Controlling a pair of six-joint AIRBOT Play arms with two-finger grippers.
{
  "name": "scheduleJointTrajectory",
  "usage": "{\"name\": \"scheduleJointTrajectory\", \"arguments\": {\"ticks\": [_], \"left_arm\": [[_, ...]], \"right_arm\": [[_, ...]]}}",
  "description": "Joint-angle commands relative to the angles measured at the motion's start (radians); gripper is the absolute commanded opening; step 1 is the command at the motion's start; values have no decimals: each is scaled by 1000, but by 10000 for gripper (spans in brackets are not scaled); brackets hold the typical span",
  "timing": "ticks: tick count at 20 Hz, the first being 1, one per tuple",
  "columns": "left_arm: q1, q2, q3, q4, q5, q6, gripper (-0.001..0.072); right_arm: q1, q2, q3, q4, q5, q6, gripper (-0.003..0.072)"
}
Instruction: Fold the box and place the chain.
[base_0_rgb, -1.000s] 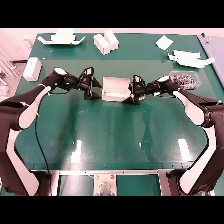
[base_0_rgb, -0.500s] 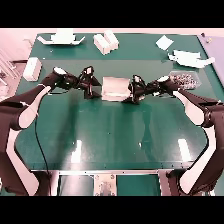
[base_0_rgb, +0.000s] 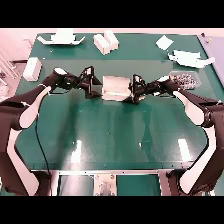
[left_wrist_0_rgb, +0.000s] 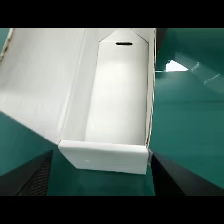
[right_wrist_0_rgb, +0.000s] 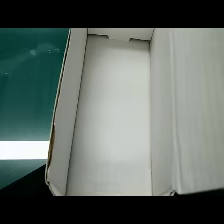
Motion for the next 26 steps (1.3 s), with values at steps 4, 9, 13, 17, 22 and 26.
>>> {"name": "scheduleJointTrajectory", "arguments": {"ticks": [4, 9, 13, 17, 22, 26], "left_arm": [[-12, -23, 1, -13, 8, 26, 712], [-14, -25, -2, -14, -16, 26, 711], [-16, -43, -2, -14, -16, 22, 694], [-34, -59, -2, -19, -21, 24, 695], [-36, -61, -2, -48, -19, 27, 694], [-36, -78, -1, -48, -12, 31, 694]], "right_arm": [[1, 1, 0, -1, 3, 0, 558], [1, 1, 0, -1, 3, 0, 558], [1, 1, 0, -1, 3, 0, 558], [1, 1, 0, -1, 3, 0, 558], [1, 1, 0, -1, 3, 0, 558], [1, 1, 0, -1, 3, 0, 558]]}}
